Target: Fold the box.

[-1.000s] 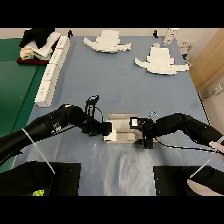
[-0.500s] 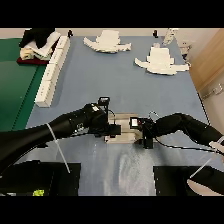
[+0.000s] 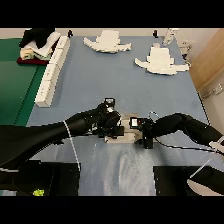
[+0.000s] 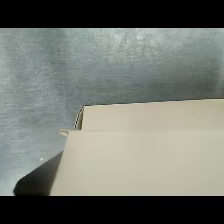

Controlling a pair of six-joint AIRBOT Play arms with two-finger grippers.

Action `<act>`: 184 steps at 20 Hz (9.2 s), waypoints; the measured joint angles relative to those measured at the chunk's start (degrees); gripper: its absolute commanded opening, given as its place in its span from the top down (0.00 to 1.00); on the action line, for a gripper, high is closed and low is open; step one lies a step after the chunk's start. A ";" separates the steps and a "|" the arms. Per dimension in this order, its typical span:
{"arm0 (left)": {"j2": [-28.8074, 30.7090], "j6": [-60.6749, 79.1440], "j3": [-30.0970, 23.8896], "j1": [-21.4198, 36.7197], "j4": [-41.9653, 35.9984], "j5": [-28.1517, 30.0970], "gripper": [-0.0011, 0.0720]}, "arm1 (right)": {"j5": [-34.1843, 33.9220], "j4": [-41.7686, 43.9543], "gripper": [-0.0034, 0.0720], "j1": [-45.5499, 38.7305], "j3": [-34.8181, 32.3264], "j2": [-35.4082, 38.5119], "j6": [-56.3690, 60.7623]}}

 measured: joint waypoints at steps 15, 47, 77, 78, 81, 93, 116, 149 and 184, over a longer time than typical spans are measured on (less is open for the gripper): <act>-0.96 -1.16 0.55 -0.98 2.10 -3.04 0.34 | 0.07 0.00 0.24 0.00 -0.02 0.00 0.02; 31.26 85.40 -18.47 19.12 -25.75 -3.26 0.04 | 0.02 0.00 0.24 0.00 -0.02 0.00 0.00; 18.10 159.95 -35.50 27.61 -63.93 28.74 0.04 | 0.02 0.00 0.24 0.00 0.00 0.00 0.02; 17.73 160.28 -35.32 27.61 -64.22 28.65 0.04 | 0.02 0.00 0.24 0.00 -0.02 0.00 0.02; 16.41 161.06 -34.99 27.43 -64.52 27.98 0.04 | 0.02 0.00 0.24 0.00 0.00 0.00 0.02; 13.16 161.57 -33.62 25.51 -65.64 29.49 0.04 | -0.02 -0.02 0.24 0.00 -0.02 0.00 0.02; 12.17 159.34 -32.68 24.39 -63.41 29.53 0.26 | 0.00 -0.02 0.24 0.00 -0.02 0.00 0.00; 12.17 159.03 -32.68 24.39 -63.60 29.86 0.26 | -0.28 0.61 0.00 0.00 0.09 0.46 2.58; 12.17 159.07 -32.65 24.39 -63.56 29.68 0.26 | -8.31 5.66 0.96 1.60 25.44 -16.09 74.07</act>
